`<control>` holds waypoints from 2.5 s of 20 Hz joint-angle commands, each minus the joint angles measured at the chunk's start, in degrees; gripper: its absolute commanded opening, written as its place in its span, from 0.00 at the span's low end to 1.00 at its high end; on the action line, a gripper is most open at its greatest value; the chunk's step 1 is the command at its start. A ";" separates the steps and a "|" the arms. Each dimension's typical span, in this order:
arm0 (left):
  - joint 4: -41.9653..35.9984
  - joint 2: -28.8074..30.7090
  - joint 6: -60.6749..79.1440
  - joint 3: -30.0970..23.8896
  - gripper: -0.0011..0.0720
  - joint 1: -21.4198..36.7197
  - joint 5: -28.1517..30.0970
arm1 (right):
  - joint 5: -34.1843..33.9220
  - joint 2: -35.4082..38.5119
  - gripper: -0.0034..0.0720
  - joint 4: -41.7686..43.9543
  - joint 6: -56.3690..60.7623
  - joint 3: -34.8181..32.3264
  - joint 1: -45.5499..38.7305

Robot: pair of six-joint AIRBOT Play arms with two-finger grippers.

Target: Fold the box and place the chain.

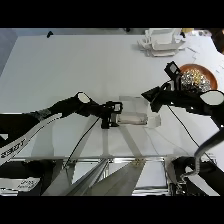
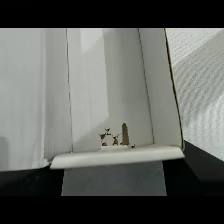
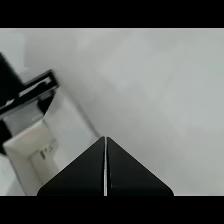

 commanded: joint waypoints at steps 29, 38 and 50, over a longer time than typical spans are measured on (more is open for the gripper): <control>-0.07 0.04 -0.04 -0.02 0.07 0.02 0.15 | 15.69 5.25 0.06 -27.12 -3.45 0.42 0.07; -0.07 0.04 -0.04 -0.02 0.07 0.02 0.15 | 12.39 -5.03 0.29 -24.48 -21.97 0.33 0.07; -0.07 0.04 -0.04 -0.02 0.07 0.02 0.15 | 8.59 -11.13 0.38 -22.01 -32.37 -5.25 0.07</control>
